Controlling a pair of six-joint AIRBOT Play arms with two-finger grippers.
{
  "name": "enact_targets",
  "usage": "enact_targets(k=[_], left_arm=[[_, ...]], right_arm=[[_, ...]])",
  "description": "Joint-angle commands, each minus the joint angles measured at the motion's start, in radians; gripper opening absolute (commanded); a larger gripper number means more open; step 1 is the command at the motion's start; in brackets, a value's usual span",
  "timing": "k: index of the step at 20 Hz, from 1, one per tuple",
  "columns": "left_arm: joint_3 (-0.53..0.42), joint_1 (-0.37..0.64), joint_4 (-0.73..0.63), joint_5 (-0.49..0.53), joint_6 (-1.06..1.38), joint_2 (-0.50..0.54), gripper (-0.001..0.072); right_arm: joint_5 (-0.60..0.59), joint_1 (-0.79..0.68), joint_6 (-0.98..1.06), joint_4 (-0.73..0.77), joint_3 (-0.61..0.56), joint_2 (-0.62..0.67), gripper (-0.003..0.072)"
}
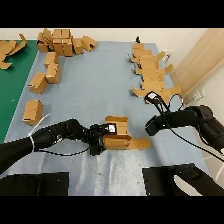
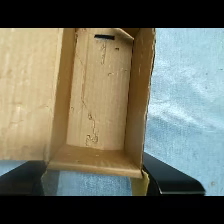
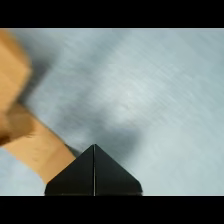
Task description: Fold the box.
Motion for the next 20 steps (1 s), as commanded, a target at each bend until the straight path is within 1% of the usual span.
enact_targets(k=[1, 2, 4, 6, 8, 11, 14, 20], left_arm=[[0.000, 0.000, 0.000, 0.000, 0.000, 0.000, 0.0519], [0.000, 0.000, 0.000, 0.000, 0.000, 0.000, 0.0519], [0.000, 0.000, 0.000, 0.001, 0.000, 0.000, 0.0519], [0.000, 0.000, 0.000, 0.000, 0.000, 0.000, 0.0519], [0.000, 0.000, 0.000, 0.000, 0.000, 0.000, 0.0519], [0.000, 0.000, 0.000, 0.001, 0.000, 0.000, 0.0519], [0.000, 0.000, 0.000, 0.002, 0.000, 0.000, 0.0519], [0.000, 0.000, 0.000, 0.001, 0.000, 0.000, 0.0519]], right_arm=[[-0.085, -0.048, 0.308, -0.276, -0.013, -0.003, 0.0002], [-0.118, -0.089, 0.349, -0.254, -0.034, -0.003, 0.0002], [-0.165, -0.153, 0.352, -0.131, -0.078, -0.003, 0.0003], [-0.169, -0.173, 0.352, 0.005, -0.129, -0.003, 0.0002], [-0.166, -0.173, 0.352, 0.091, -0.183, -0.003, 0.0002], [-0.142, -0.172, 0.352, 0.191, -0.207, -0.009, 0.0002], [-0.126, -0.172, 0.351, 0.249, -0.227, -0.009, 0.0002], [-0.010, -0.172, 0.310, 0.358, -0.270, -0.011, 0.0002]])
